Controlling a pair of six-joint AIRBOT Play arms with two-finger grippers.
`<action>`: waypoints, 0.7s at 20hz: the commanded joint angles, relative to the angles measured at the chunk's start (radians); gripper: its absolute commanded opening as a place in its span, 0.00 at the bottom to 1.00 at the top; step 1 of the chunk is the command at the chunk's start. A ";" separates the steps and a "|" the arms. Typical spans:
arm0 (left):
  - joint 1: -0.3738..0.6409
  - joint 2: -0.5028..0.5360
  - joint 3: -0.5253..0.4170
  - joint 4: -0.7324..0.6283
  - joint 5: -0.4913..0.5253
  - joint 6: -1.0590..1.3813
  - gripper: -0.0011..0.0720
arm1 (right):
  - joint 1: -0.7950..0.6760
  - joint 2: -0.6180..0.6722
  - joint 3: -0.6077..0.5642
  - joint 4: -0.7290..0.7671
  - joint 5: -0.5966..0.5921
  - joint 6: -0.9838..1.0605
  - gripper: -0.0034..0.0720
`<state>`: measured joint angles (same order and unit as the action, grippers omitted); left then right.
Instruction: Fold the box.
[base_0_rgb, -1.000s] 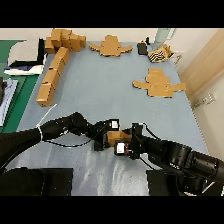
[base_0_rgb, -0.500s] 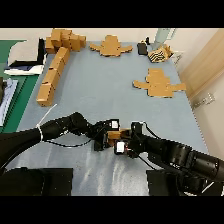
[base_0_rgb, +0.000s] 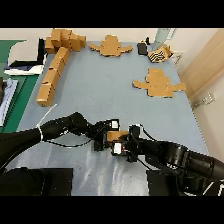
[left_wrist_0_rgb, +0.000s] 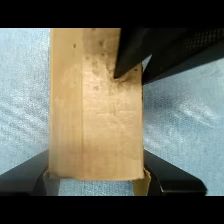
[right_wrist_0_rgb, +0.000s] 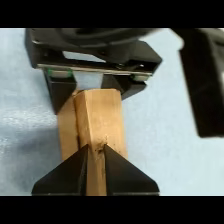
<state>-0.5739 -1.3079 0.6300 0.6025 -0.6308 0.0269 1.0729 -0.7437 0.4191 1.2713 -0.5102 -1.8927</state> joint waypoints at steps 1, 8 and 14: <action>0.001 0.000 -0.001 0.000 0.000 -0.001 0.70 | 0.020 -0.003 0.001 0.049 -0.013 0.000 0.25; 0.001 0.000 -0.001 0.000 0.000 -0.001 0.70 | 0.020 0.051 0.038 0.053 -0.072 0.210 0.26; 0.001 0.000 0.000 0.000 0.000 -0.001 0.70 | -0.095 0.193 0.117 0.093 -0.314 0.732 0.05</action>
<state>-0.5739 -1.3079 0.6296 0.6022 -0.6308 0.0257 1.0401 -0.6052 0.5152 1.3262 -0.6842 -1.4410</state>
